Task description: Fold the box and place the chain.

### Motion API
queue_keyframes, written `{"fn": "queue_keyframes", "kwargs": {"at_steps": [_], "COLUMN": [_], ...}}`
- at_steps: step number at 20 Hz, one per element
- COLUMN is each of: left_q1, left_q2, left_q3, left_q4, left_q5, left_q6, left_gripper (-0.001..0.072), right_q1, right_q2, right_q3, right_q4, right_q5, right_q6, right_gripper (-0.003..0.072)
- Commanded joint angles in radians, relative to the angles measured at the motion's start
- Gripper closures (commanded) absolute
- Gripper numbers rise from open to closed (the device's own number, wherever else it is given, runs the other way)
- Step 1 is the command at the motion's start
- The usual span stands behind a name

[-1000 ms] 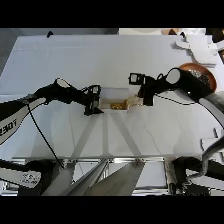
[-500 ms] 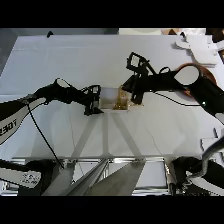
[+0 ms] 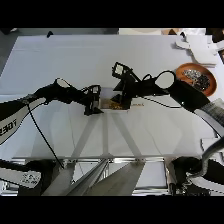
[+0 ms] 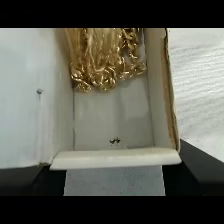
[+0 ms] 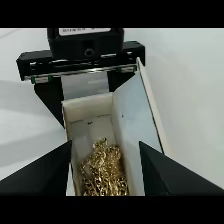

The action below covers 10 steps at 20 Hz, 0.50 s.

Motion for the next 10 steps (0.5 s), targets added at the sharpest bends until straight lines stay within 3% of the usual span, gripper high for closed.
{"fn": "queue_keyframes", "kwargs": {"at_steps": [1, 6, 10], "left_q1": [0.000, 0.000, 0.000], "left_q2": [0.000, 0.000, 0.000], "left_q3": [0.000, 0.000, 0.000], "left_q4": [0.000, 0.000, 0.000], "left_q5": [0.000, 0.000, 0.000], "left_q6": [0.000, 0.000, 0.000], "left_gripper": [0.0431, 0.0431, 0.0431], "right_q1": [-0.033, -0.265, -0.391], "right_q2": [-0.009, 0.016, -0.004], "right_q3": [0.001, 0.000, -0.004], "right_q4": [0.024, 0.045, -0.001], "right_q5": [0.044, 0.298, 0.314], "right_q6": [-0.064, -0.180, -0.309], "right_gripper": [0.0219, 0.0225, 0.0225]}}
